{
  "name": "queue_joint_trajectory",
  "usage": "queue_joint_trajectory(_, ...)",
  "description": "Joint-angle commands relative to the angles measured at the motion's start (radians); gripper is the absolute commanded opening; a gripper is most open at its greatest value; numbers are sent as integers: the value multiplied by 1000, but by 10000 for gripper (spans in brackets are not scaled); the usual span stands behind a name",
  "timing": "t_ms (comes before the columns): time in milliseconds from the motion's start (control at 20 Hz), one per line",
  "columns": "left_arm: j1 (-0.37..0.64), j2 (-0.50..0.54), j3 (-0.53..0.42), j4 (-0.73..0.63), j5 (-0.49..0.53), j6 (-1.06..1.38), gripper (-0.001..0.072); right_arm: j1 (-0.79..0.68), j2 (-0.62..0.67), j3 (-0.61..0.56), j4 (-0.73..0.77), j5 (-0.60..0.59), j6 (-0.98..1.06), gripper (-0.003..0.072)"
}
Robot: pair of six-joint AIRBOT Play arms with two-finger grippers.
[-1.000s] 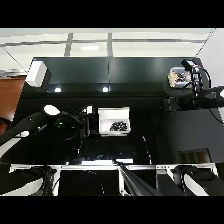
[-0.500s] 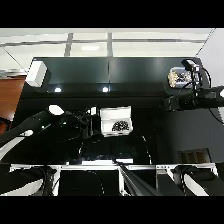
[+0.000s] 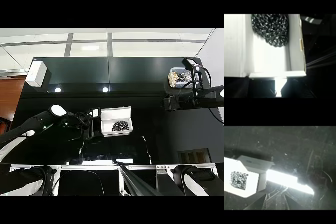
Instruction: Fold the box and place the chain.
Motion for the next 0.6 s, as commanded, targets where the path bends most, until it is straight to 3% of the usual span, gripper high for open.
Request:
queue_joint_trajectory(0,-14,-1,1,-47,15,-11,709,-1,0,0,0,-1,0,266)
queue_joint_trajectory(250,-56,-1,2,-33,47,-11,683,-1,0,-14,1,-33,0,266)
queue_joint_trajectory(300,-57,-1,2,-32,48,-11,626,-1,0,-29,1,-42,0,266)
queue_joint_trajectory(350,-56,-1,2,-32,48,-11,463,0,0,-49,2,-54,0,267)
queue_joint_trajectory(400,-56,-1,2,-32,48,-11,360,0,0,-69,5,-68,0,269)
queue_joint_trajectory(450,-56,-1,2,-32,48,-11,357,0,-2,-87,28,-98,3,460)
queue_joint_trajectory(500,-56,0,2,-32,48,-10,356,0,-14,-90,56,-133,-5,716)
queue_joint_trajectory(550,-56,0,2,-31,49,-9,356,-1,-36,-89,103,-194,-11,716)
